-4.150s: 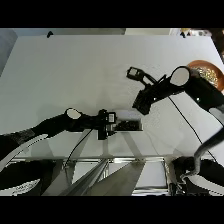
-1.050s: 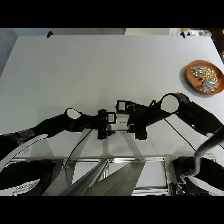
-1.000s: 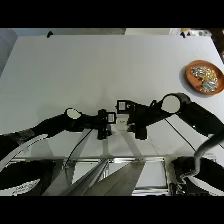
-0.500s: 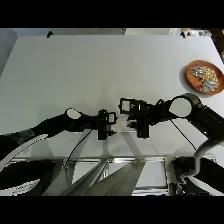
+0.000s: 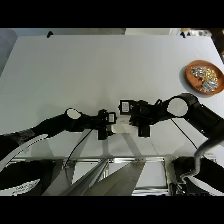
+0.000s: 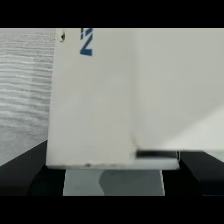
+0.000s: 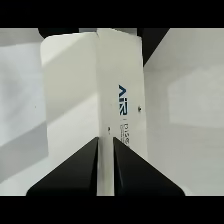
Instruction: Fold the box and place the chain.
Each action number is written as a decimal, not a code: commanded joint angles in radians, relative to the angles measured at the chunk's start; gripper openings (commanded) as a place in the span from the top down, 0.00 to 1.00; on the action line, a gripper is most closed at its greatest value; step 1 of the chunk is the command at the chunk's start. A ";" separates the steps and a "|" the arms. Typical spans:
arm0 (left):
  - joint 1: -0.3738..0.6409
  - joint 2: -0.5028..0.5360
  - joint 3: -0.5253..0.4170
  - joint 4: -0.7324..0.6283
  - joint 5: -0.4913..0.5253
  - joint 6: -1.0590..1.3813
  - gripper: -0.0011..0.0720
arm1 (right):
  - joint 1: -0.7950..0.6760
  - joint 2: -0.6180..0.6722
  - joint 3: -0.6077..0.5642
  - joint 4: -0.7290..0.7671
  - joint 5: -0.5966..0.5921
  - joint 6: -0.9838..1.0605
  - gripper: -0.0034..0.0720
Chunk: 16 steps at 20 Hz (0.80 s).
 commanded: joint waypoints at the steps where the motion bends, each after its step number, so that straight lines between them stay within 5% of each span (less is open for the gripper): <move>1: 0.000 0.001 0.000 0.000 0.000 0.002 0.47 | 0.000 -0.001 -0.020 -0.017 -0.006 0.000 0.89; 3: 0.000 0.001 0.000 0.000 0.000 0.002 0.47 | 0.000 -0.001 -0.030 -0.016 -0.002 0.001 0.88; 5: 0.000 0.001 0.000 0.000 0.000 0.002 0.47 | 0.000 0.005 -0.030 0.014 0.002 0.000 0.70; 16: 0.000 0.001 0.000 0.000 0.000 0.002 0.47 | 0.006 0.016 -0.030 -0.049 -0.010 0.018 0.69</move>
